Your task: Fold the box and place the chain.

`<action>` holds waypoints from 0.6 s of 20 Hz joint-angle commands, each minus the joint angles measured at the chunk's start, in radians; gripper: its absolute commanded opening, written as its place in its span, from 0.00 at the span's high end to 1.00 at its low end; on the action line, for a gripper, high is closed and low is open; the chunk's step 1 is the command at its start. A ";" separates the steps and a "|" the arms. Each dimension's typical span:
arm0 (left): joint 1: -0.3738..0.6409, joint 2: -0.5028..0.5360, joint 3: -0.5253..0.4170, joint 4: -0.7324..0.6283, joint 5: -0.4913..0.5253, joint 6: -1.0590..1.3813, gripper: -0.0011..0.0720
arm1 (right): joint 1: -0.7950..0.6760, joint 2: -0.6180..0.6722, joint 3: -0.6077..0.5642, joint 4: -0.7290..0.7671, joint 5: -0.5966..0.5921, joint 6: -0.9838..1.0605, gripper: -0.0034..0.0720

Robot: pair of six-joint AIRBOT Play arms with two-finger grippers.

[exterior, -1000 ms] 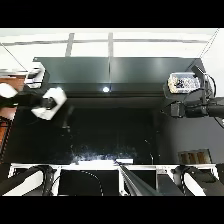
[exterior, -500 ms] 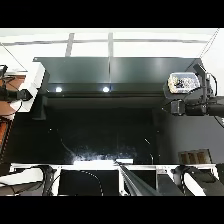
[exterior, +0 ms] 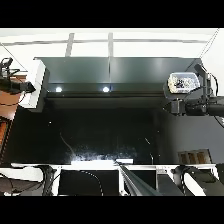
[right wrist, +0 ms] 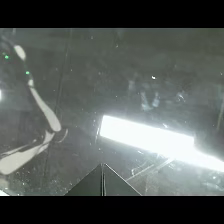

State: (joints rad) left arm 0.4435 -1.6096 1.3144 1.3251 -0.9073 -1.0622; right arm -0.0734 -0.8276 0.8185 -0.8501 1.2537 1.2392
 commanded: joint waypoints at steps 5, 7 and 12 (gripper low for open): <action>0.002 0.217 0.184 0.102 -0.321 -0.209 0.12 | 0.000 0.003 0.147 -0.094 0.158 0.002 0.94; 0.010 0.305 0.178 0.074 -0.371 -0.320 0.96 | 0.000 0.036 0.188 -0.114 0.243 0.002 0.94; -0.123 0.597 -0.139 -0.167 -0.304 -0.274 0.96 | 0.001 0.266 -0.045 -0.163 -0.165 -0.014 0.94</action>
State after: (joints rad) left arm 0.3901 -1.1687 1.3319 1.2804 -1.2472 -1.3376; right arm -0.0734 -0.6720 0.8913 -0.9806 1.3144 1.2377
